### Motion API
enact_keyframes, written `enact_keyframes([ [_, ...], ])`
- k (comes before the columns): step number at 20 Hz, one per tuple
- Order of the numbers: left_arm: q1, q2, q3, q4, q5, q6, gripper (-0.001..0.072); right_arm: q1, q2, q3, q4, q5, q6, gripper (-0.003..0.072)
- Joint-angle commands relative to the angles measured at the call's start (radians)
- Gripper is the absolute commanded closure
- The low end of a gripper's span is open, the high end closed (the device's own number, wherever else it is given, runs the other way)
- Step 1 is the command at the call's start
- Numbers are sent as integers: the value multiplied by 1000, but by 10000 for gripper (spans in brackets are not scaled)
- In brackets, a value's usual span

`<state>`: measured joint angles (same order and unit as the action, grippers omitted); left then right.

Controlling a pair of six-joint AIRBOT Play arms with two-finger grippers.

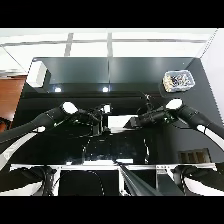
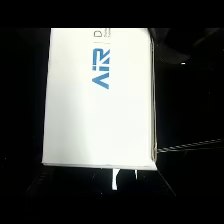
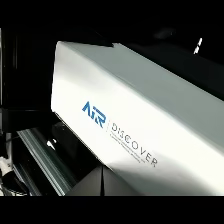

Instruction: Fold the box and place the chain.

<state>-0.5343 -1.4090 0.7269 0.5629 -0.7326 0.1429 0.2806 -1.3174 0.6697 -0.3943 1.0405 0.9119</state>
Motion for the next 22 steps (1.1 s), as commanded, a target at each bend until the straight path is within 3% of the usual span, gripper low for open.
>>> enact_keyframes([
  [1, -1, 0, 0, 2, -5, 6, 356, -37, 3, 5, 114, 117, -56, 673],
  [5, 0, 0, 0, 2, -5, 6, 355, -140, 47, 5, 132, 190, -88, 673],
  [8, 1, 14, 0, 6, -30, 6, 349, -236, 150, 5, 108, 190, -87, 673],
  [9, 1, 31, 0, 8, -36, 6, 265, -268, 188, 5, 80, 189, -86, 673],
  [10, 1, 59, 0, 9, -39, 4, 40, -298, 225, 5, 42, 190, -78, 673],
  [11, 1, 90, 0, 9, -37, -20, -11, -327, 264, 5, -4, 190, -61, 673],
  [15, -1, 254, 4, 19, -53, -63, -11, -420, 343, 5, -166, 185, -10, 673],
  [17, -12, 285, 32, 2, -54, -105, -11, -440, 343, 4, -240, 146, 13, 673],
  [20, -61, 215, 118, -6, -26, -203, -4, -441, 343, 4, -340, 12, 92, 673],
  [22, -101, 108, 200, -4, -24, -272, -3, -441, 343, 4, -343, -41, 100, 673],
])
